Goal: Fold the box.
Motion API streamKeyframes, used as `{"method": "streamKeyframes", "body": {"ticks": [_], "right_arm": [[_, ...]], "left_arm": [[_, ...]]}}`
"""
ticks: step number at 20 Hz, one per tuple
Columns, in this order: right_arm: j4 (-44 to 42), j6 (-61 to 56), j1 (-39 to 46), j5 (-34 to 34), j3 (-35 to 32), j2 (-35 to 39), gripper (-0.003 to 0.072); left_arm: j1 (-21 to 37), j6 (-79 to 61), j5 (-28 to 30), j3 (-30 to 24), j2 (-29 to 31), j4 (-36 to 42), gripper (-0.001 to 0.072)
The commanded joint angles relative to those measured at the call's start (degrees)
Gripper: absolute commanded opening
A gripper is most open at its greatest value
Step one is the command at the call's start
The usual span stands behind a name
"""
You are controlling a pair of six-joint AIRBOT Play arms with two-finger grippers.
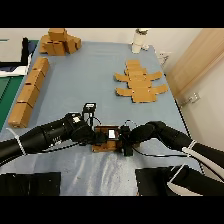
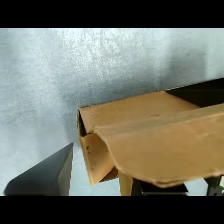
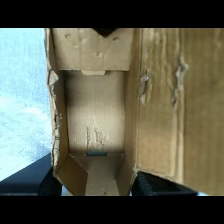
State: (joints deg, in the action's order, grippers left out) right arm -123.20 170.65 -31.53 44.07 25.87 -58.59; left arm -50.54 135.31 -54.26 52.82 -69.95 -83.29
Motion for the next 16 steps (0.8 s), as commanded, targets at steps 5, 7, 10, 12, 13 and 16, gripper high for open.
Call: {"method": "streamKeyframes", "body": {"ticks": [5,7,10,12,13,16], "right_arm": [[0.0,0.0,0.0,0.0,0.0,0.0,0.0507],[0.0,0.0,0.0,0.0,0.0,0.0,0.0507],[0.0,0.0,0.0,0.0,0.0,0.0,0.0507],[0.0,0.0,0.0,0.0,0.0,0.0,0.0507],[0.0,0.0,0.0,0.0,0.0,0.0,0.0507],[0.0,0.0,0.0,0.0,0.0,0.0,0.0507]], "left_arm": [[-0.2,1.2,-1.8,1.6,-4.5,-0.3,0.0431],[-0.2,1.3,-1.9,2.9,-6.8,-0.3,0.0430],[-1.3,1.4,-1.8,5.0,-9.8,-0.3,0.0428],[-1.9,2.9,-1.9,5.6,-11.2,-0.5,0.0401],[-2.0,4.3,-1.9,5.6,-11.5,-0.5,0.0400],[-2.0,5.2,-1.7,5.7,-11.6,-0.5,0.0014]]}}
